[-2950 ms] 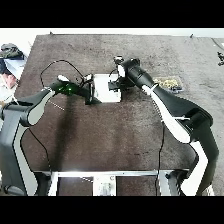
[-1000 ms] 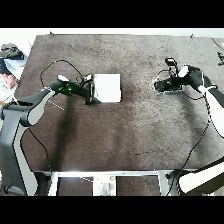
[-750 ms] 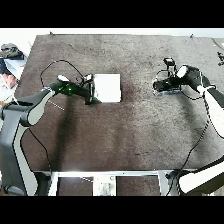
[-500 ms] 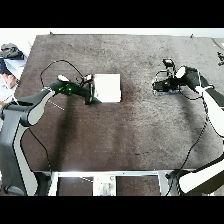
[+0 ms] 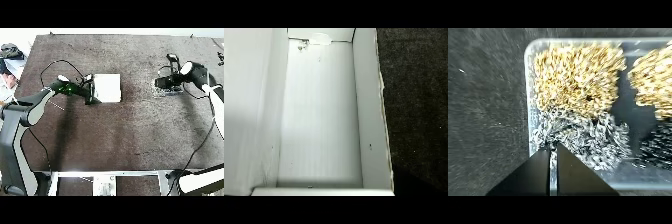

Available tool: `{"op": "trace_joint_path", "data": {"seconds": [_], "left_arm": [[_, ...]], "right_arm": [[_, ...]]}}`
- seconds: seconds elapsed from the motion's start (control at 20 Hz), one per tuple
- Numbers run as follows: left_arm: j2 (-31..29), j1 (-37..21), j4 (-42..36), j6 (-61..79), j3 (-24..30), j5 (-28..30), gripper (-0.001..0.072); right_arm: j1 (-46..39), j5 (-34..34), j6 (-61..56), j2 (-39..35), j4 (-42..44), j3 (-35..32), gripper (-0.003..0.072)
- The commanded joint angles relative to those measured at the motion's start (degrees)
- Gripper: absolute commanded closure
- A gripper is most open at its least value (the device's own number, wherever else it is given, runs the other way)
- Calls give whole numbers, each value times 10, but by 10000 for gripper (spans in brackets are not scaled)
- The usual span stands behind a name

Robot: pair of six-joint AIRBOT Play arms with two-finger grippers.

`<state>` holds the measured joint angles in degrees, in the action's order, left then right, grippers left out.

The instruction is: Fold the box and place the chain.

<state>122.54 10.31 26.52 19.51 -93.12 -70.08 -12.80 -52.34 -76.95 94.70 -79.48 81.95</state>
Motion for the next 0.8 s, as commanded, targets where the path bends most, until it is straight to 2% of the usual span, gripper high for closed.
{"op": "trace_joint_path", "data": {"seconds": [0.0, 0.4, 0.55, 0.75], "left_arm": [[0, -1, 0, 0, 0, 0, 181], [0, -1, 0, 0, 0, 0, 181], [0, -1, 0, 0, 0, 0, 181], [0, -1, 0, 0, 0, 0, 181]], "right_arm": [[0, -4, -2, -47, -5, 0, 700], [1, -22, 15, -136, -10, 0, 700], [2, -90, 30, -99, -38, 0, 700], [2, -85, 26, -52, -62, 0, 699]]}}
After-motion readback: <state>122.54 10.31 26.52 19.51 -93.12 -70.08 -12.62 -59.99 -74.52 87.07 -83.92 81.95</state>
